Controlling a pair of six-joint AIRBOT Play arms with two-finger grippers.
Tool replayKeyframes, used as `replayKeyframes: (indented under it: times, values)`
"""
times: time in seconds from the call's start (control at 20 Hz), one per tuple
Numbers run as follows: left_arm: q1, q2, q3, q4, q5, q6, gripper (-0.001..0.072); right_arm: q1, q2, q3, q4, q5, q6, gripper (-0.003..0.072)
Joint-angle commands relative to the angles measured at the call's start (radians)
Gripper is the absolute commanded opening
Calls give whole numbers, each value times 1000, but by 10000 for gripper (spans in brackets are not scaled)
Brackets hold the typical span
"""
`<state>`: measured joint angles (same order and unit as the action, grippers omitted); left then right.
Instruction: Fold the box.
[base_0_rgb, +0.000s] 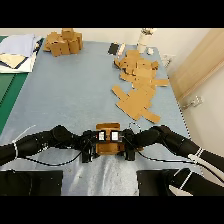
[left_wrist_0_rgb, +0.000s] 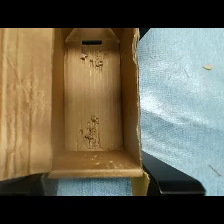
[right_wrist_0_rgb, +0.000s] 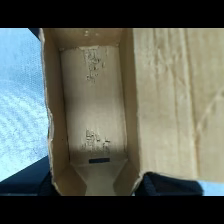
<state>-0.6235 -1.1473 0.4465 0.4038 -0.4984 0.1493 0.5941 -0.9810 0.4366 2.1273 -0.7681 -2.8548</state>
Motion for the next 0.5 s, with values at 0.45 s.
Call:
replayKeyframes:
  times: [0.45]
  values:
    - [0, -1, 1, 0, 0, 0, 522, 0, 2, 2, 19, 0, 1, 659]
